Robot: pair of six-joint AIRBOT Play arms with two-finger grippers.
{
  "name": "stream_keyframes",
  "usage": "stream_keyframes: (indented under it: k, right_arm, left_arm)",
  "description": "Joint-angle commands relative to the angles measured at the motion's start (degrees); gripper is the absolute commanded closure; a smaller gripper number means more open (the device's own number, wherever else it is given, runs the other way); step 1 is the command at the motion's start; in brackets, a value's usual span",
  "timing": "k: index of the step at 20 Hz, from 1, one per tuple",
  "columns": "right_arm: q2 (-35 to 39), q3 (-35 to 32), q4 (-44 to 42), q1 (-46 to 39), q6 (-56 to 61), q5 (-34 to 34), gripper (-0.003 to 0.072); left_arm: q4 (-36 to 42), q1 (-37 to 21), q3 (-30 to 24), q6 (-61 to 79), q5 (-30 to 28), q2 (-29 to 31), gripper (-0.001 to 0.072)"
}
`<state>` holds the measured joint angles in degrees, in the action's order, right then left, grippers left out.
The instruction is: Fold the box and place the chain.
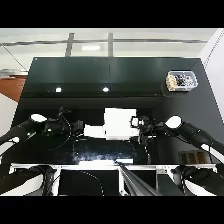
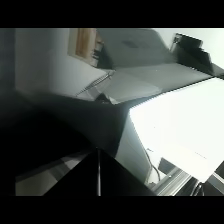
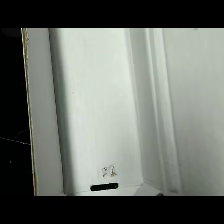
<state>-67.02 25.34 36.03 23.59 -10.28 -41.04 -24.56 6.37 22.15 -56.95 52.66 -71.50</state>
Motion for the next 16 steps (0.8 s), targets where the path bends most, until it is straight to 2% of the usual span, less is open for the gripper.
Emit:
stream_keyframes:
  k: [1, 3, 4, 6, 9, 13, 16]
  right_arm:
    - [0.0, 0.0, 0.0, 0.0, 0.0, 0.0, 0.0144]
    - [0.0, 0.0, 0.0, 0.0, 0.0, 0.0, 0.0144]
    - [0.0, 0.0, 0.0, 0.0, 0.0, 0.0, 0.0144]
    - [0.0, 0.0, 0.0, 0.0, 0.0, 0.0, 0.0144]
    - [0.0, 0.0, 0.0, 0.0, 0.0, 0.0, 0.0144]
    - [0.0, 0.0, 0.0, 0.0, 0.0, 0.0, 0.0144]
    - [0.0, 0.0, 0.0, 0.0, 0.0, 0.0, 0.0144]
  left_arm:
    - [3.0, 2.0, 0.2, 5.0, 1.0, -0.3, 0.0483]
    - [3.0, 3.7, 0.7, 5.6, 1.5, -0.3, 0.0225]
    - [3.0, 4.2, 1.2, 6.0, 1.9, -0.3, 0.0153]
    - [2.5, 4.6, 2.6, 7.7, 2.2, -0.3, 0.0057]
    - [2.6, 5.3, 4.7, 7.6, 3.5, -0.3, 0.0057]
    - [2.2, 9.3, 7.2, 6.8, 3.2, -0.2, 0.0057]
    - [-2.4, 10.7, 9.6, 0.0, 1.7, 0.6, 0.0057]
